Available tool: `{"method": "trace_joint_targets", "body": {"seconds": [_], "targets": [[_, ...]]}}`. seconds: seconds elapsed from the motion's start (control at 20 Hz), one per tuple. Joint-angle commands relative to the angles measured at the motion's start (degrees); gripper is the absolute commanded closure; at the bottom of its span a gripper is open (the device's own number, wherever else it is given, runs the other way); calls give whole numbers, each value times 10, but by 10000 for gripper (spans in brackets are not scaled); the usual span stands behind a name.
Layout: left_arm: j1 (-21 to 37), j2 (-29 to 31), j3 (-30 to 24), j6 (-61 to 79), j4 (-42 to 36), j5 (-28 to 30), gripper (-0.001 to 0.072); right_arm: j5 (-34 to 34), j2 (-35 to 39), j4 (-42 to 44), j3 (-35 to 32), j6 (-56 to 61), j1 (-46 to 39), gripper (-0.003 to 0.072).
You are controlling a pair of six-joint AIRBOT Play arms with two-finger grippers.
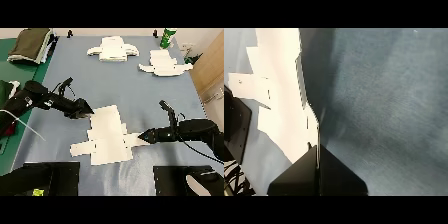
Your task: Fold the box.
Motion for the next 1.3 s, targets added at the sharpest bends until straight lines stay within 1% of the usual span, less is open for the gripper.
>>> {"method": "trace_joint_targets", "body": {"seconds": [0.0, 0.15, 0.25, 0.4, 0.55, 0.6, 0.65, 0.75, 0.85, 0.95, 1.25], "targets": [[1, -58, 4, 32, 8, 12, 159, 6, 32, -14, -8, -2, 5, 685], [1, -106, 18, 66, 8, 7, 159, 5, 12, -14, -8, -2, 5, 685], [1, -135, 29, 115, -4, 3, 160, 4, 4, -14, -8, -2, 5, 685], [-2, -182, 43, 205, -79, -42, 160, 4, 0, -14, -8, -2, 5, 685], [-12, -227, 54, 246, -93, -112, 166, 4, -1, -14, -8, -2, 5, 685], [-15, -233, 54, 261, -101, -128, 363, 4, -2, -14, -8, -2, 5, 685], [-16, -235, 54, 283, -113, -148, 471, 5, -5, -15, -8, -2, 5, 685], [-16, -234, 54, 306, -134, -182, 471, 8, -14, -15, -8, -2, 5, 685], [-17, -234, 54, 305, -121, -196, 471, 11, -24, -14, -8, -2, 5, 685], [-18, -234, 54, 303, -96, -196, 471, 15, -29, -14, -8, -2, 5, 685], [-23, -234, 54, 304, -99, -164, 472, 15, -31, -14, -8, 0, 5, 685]]}}
